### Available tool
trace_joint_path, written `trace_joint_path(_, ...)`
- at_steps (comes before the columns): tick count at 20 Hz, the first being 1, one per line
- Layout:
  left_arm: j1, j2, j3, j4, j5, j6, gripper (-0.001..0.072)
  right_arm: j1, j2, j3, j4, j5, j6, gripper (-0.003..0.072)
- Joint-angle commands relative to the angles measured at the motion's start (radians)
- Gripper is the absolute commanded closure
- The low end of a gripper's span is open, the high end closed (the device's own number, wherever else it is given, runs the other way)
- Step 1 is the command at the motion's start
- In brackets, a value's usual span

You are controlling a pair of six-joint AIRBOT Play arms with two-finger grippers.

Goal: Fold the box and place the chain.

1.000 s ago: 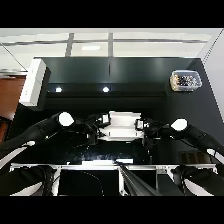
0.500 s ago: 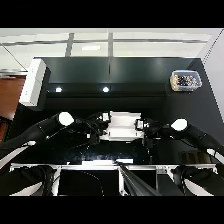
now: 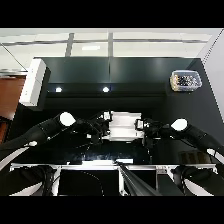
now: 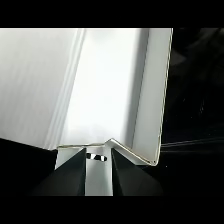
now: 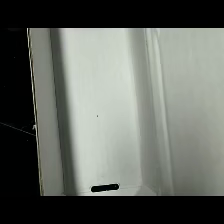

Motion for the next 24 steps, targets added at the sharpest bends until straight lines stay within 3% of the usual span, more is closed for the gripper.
trace_joint_path(1, -0.004, -0.002, 0.001, -0.027, 0.018, 0.002, 0.0510, 0.001, -0.001, 0.000, 0.000, -0.001, 0.001, 0.0222)
trace_joint_path(18, -0.037, -0.018, 0.002, -0.046, 0.074, 0.011, 0.0505, 0.001, -0.001, 0.000, 0.000, -0.001, 0.001, 0.0222)
trace_joint_path(20, -0.037, -0.018, 0.002, -0.046, 0.076, 0.011, 0.0349, 0.001, -0.001, 0.000, 0.000, -0.001, 0.001, 0.0222)
trace_joint_path(24, -0.038, -0.018, 0.002, -0.045, 0.077, 0.011, 0.0342, 0.001, -0.001, 0.000, 0.000, -0.001, 0.001, 0.0222)
